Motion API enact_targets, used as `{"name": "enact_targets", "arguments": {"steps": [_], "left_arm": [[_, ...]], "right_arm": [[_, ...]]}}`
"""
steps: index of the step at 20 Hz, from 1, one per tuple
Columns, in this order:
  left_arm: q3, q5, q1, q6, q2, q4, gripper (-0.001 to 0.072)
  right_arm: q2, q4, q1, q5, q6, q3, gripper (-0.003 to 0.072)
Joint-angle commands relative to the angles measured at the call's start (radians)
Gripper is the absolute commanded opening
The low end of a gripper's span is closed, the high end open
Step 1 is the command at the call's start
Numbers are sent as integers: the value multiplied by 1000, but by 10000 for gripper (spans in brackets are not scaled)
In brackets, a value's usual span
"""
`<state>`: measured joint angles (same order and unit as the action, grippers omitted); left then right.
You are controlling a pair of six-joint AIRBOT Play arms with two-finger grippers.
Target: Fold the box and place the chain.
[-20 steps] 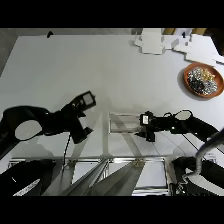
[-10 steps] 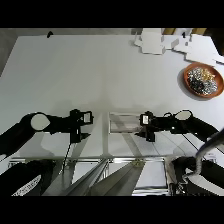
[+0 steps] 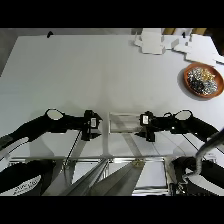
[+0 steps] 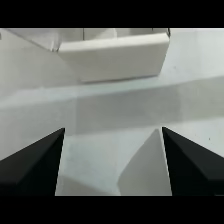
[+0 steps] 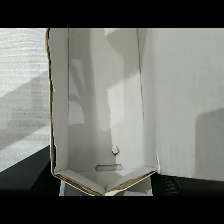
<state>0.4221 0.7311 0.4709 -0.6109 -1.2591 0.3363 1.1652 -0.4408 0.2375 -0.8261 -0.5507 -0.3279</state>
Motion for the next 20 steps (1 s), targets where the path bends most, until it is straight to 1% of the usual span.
{"name": "enact_targets", "arguments": {"steps": [1,7,13,20], "left_arm": [[26,6,25,-84,-56,-96,703],[84,51,37,-31,-91,-98,704],[85,50,77,8,-126,-97,704],[85,43,80,8,-127,-105,704]], "right_arm": [[-1,0,0,0,0,0,312],[-1,0,0,0,0,0,312],[-1,0,0,0,0,0,312],[-1,0,0,0,0,0,312]]}}
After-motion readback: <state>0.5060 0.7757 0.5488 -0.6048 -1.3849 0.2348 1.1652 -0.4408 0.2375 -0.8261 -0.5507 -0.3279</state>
